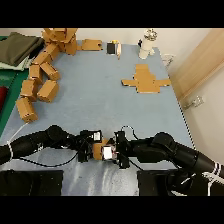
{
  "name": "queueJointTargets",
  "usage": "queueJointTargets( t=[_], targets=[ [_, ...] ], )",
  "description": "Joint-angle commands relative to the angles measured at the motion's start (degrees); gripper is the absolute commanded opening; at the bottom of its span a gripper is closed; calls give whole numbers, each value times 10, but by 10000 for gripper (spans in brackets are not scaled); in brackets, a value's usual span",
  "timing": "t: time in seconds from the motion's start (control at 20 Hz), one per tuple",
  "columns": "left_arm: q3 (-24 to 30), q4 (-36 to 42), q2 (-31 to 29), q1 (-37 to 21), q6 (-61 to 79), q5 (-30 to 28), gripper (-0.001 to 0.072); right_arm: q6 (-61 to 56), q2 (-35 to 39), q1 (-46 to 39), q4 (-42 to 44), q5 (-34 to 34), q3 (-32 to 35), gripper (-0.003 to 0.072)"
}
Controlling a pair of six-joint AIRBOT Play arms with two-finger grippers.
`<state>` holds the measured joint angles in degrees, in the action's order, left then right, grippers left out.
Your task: Fold the box.
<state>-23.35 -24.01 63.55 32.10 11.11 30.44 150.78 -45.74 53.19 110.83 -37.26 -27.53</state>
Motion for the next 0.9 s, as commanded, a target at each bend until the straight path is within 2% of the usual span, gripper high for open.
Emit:
queueJointTargets(
  t=[0.0, 0.3, 0.45, 0.5, 0.85],
  targets=[
    [0, 0, 0, 0, 0, 0, 607, -26, 0, 23, -71, 28, 0, 508],
    [0, 0, 0, 0, 0, 0, 607, -28, -6, 23, -86, 28, 0, 507],
    [0, 0, 0, 0, 0, 0, 607, -34, -21, 23, -86, 30, 0, 487],
    [0, 0, 0, 0, 0, 0, 607, -36, -21, 23, -86, 30, 0, 441],
    [0, 0, 0, 0, 0, 0, 607, -53, 4, 23, -104, 31, 0, 400]
  ],
)
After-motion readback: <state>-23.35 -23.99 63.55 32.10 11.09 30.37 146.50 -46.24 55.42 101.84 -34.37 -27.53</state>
